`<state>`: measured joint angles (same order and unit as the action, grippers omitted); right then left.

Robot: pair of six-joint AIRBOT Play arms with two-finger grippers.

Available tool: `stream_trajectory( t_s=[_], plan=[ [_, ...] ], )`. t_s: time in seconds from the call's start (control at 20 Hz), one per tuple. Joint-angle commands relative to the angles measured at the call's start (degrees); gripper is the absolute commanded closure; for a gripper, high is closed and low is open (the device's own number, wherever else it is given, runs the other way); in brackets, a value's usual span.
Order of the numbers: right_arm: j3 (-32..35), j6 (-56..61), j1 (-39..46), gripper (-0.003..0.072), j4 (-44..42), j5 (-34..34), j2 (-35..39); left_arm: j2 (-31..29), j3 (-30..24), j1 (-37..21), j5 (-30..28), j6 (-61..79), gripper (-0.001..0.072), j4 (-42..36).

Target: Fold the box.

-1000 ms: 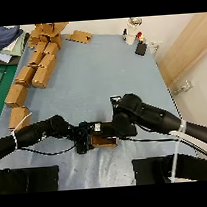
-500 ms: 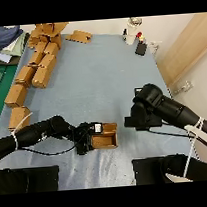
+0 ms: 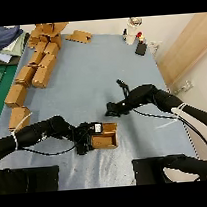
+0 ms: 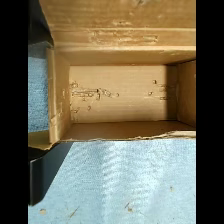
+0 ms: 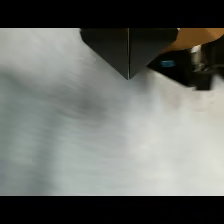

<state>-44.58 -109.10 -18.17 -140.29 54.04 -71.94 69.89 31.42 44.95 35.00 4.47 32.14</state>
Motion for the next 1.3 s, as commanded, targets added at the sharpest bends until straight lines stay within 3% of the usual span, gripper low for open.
stream_trajectory(
  t_s=[0.0,0.15,0.4,0.55,0.8,1.25],
  plan=[
    [0.3,-26.7,-1.5,0.0686,-15.8,0.8,-2.1,0.0,0.1,0.0,-0.1,0.0,0.0197,0.0],
    [0.7,-30.4,-3.7,0.0686,-14.1,10.3,-1.3,0.0,0.1,0.0,-0.1,0.0,0.0198,0.0],
    [10.1,-30.9,-5.5,0.0685,-10.1,10.7,5.9,0.0,0.1,0.0,-0.1,0.0,0.0198,0.0],
    [16.1,-32.5,-5.5,0.0685,-9.8,6.1,14.6,0.0,0.1,0.0,-0.1,0.0,0.0197,0.0],
    [19.6,-33.0,-7.3,0.0684,-4.3,0.0,25.4,0.0,0.1,0.0,-0.1,0.0,0.0197,0.0],
    [19.9,-27.5,-25.3,0.0684,17.4,-10.7,26.8,0.0,0.1,0.0,-0.1,0.0,0.0198,0.0]
  ],
)
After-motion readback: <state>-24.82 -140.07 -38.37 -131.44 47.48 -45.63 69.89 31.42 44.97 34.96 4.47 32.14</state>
